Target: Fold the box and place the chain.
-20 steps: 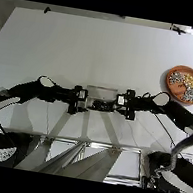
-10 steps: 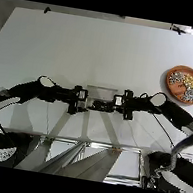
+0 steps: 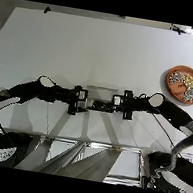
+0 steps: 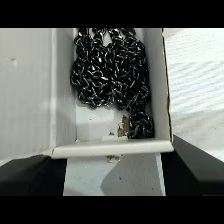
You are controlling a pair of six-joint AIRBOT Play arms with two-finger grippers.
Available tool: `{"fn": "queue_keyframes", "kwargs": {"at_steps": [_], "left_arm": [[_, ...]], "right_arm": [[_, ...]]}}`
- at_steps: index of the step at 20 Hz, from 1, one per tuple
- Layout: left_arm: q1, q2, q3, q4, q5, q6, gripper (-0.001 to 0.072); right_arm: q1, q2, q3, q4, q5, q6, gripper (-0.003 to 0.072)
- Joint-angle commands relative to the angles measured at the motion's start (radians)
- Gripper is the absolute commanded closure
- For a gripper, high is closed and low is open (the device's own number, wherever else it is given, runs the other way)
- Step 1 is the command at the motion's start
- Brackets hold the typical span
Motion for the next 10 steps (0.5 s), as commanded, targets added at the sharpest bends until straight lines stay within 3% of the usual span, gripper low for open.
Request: {"fn": "queue_keyframes", "kwargs": {"at_steps": [1, 5, 10], "left_arm": [[0.001, 0.001, 0.0, 0.0, 0.002, 0.001, 0.0456], [0.001, 0.001, 0.0, 0.0, 0.002, 0.001, 0.0456], [0.001, 0.001, 0.0, 0.0, 0.002, 0.001, 0.0456]], "right_arm": [[0.0, 0.027, 0.007, -0.06, -0.063, 0.111, 0.0678], [0.0, 0.122, 0.016, -0.124, -0.078, 0.21, 0.0678], [0.011, 0.339, 0.016, -0.149, -0.029, 0.359, 0.0678]]}}
